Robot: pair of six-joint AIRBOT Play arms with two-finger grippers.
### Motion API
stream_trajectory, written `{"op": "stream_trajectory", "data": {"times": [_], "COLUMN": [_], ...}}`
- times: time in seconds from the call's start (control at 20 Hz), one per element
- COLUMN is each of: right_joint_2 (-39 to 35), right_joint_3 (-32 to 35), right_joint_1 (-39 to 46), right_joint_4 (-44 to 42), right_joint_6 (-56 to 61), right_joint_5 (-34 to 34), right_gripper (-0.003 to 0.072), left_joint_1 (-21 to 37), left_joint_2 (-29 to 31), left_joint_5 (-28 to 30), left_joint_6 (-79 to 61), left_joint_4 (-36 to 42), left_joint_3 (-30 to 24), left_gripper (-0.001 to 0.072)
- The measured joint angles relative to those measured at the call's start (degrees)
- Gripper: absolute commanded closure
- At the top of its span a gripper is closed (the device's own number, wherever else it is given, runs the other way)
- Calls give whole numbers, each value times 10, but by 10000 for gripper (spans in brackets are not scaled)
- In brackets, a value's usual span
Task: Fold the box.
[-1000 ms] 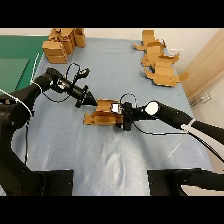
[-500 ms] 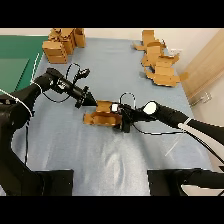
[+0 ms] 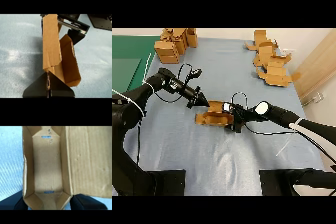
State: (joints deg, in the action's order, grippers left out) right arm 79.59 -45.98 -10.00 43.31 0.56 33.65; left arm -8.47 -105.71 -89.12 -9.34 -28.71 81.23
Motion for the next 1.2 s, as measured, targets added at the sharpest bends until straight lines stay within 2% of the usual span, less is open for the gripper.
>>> {"op": "stream_trajectory", "data": {"times": [0.05, 0.1, 0.15, 1.1, 1.2], "right_joint_2": [0, 0, 0, 0, 0], "right_joint_3": [0, 0, 0, 0, 0], "right_joint_1": [0, 0, 0, 0, 0], "right_joint_4": [0, 0, 0, 6, 9], "right_joint_6": [0, 0, 0, 1, 0], "right_joint_5": [0, 0, 0, 0, 1], "right_gripper": [36, 126, 167, 145, 13], "left_joint_1": [0, 0, 0, 0, 0], "left_joint_2": [0, 0, 0, 0, 0], "left_joint_5": [0, 0, -1, 0, 0], "left_joint_6": [1, 1, 1, 26, 27], "left_joint_4": [0, 0, -1, 0, 0], "left_joint_3": [0, 0, 0, 0, 0], "left_gripper": [696, 697, 697, 696, 696]}}
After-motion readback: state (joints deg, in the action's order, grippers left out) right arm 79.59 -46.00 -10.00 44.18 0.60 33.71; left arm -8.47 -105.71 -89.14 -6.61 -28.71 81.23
